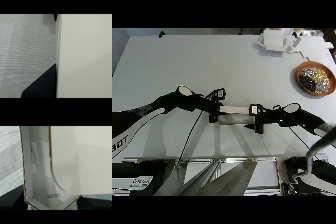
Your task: Fold the box and place the chain.
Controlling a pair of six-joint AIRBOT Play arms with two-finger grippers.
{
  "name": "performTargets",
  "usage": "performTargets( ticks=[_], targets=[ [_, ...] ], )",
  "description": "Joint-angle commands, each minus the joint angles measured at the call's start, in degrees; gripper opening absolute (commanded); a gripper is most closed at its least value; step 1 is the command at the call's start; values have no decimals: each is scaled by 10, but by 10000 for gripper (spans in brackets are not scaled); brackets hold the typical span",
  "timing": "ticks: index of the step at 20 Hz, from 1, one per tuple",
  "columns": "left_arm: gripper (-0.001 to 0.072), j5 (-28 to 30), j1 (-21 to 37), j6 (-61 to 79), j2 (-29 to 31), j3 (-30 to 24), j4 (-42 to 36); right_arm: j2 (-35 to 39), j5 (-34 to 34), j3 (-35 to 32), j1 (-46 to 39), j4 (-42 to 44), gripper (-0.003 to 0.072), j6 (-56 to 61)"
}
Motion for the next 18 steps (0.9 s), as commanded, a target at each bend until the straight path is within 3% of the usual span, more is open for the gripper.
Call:
performTargets(
  ticks=[1,5,6,7,8,9,12,15,16,18],
  targets=[
    [11,0,0,0,0,0,0,0,0,0,0,0,411,0],
    [15,-15,0,-10,0,0,0,0,0,0,0,0,411,0],
    [125,-17,0,-12,0,0,2,0,0,0,0,0,411,0],
    [386,-16,1,-14,4,0,9,0,0,0,0,0,411,0],
    [522,-14,3,-16,10,0,21,0,0,0,0,0,411,0],
    [533,-15,6,-22,21,0,40,0,0,0,0,0,411,0],
    [533,-20,30,-81,79,0,104,0,0,0,0,0,411,0],
    [525,-59,63,-180,151,0,162,0,0,0,0,0,411,0],
    [471,-82,70,-217,172,0,180,0,0,0,0,0,411,0],
    [174,-139,73,-265,210,0,219,0,0,0,0,0,411,0]
  ],
)
